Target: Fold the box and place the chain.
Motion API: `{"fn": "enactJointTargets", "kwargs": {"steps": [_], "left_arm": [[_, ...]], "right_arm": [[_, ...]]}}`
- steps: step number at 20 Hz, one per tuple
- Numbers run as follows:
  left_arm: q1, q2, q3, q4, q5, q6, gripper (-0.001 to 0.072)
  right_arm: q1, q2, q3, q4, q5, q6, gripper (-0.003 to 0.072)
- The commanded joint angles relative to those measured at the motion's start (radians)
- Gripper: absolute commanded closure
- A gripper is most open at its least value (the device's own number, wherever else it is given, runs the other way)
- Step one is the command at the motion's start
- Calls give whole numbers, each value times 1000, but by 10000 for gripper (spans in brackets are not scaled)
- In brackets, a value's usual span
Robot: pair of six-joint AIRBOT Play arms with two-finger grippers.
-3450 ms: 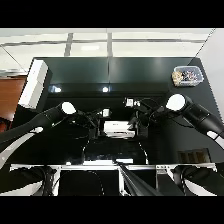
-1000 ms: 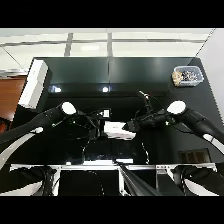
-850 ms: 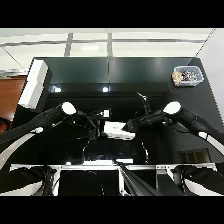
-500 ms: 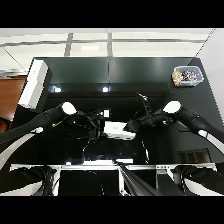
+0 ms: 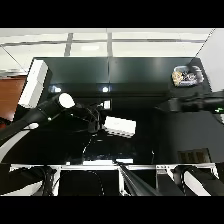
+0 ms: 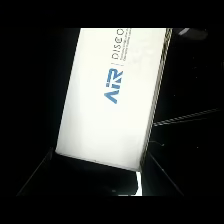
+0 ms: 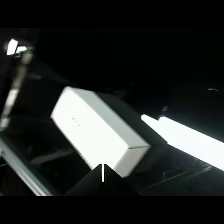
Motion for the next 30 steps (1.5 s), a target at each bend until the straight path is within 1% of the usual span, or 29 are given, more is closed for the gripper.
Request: {"fn": "enactJointTargets", "kwargs": {"steps": [1,2,3,5,7,9,10,12,15,18,19,22,24,26,27,28,29,30], "left_arm": [[-1,50,93,-13,-84,-59,-3],[-21,37,116,-74,-69,-54,-2],[-47,10,140,-100,-49,-55,-1],[-105,-82,198,-103,-50,-56,-1],[-139,-177,250,-103,-52,-56,-1],[-148,-243,285,-104,-88,-77,-1],[-149,-264,296,-103,-124,-88,-1],[-147,-277,297,-95,-169,-86,-1],[-149,-278,297,-84,-171,-86,-1],[-149,-278,297,-83,-218,-86,-1],[-150,-278,297,-69,-218,-86,-1],[-185,-279,297,42,-163,-87,-2],[-225,-279,297,96,-105,-89,-2],[-262,-279,297,172,-76,-100,0],[-272,-278,303,214,-66,-166,110],[-272,-277,320,265,-82,-264,314],[-265,-268,343,331,-111,-379,354],[-248,-251,359,393,-141,-471,354]], "right_arm": [[-154,40,8,-26,61,-1,668],[-156,40,8,-30,50,-2,668],[-156,40,8,-30,37,-2,668],[-154,40,7,-29,18,-2,668],[-154,40,7,-30,9,-6,668],[-154,40,7,-31,7,-18,668],[-154,40,7,-31,7,-24,668],[-154,40,7,-34,7,-29,669],[-154,40,7,-55,0,-32,668],[-154,40,7,-79,-2,-32,668],[-154,40,7,-80,-4,-32,668],[-154,40,7,-80,-21,-32,669],[-154,40,7,-79,-31,-31,668],[-154,40,7,-79,-37,-32,668],[-154,40,7,-79,-39,-32,668],[-154,40,7,-79,-39,-32,668],[-154,40,7,-79,-39,-32,668],[-154,40,7,-79,-42,-32,668]]}}
